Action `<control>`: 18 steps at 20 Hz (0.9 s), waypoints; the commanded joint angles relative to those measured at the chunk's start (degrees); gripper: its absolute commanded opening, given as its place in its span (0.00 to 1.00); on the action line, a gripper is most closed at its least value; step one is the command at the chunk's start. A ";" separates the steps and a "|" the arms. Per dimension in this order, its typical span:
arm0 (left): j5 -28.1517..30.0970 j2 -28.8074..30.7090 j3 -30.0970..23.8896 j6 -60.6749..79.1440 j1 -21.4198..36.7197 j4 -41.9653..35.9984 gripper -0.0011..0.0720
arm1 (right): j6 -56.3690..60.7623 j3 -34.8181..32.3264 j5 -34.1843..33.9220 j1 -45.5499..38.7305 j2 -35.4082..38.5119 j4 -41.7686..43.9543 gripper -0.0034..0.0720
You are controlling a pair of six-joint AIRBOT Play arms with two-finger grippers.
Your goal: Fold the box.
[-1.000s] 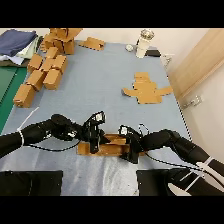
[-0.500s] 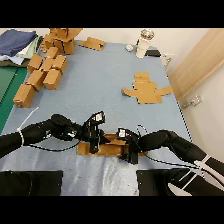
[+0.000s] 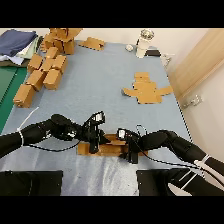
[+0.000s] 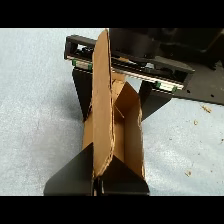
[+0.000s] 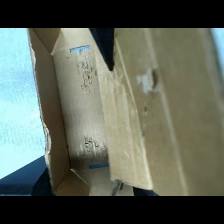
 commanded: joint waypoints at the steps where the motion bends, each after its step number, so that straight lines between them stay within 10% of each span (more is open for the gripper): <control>1: 0.02 0.02 0.00 0.00 -0.02 -0.07 0.03 | 0.07 -0.04 -0.44 0.07 0.00 -0.85 0.81; 18: 1.57 0.98 0.00 -2.60 0.09 -0.59 0.03 | 0.07 -0.37 -0.90 0.13 0.13 -1.27 0.82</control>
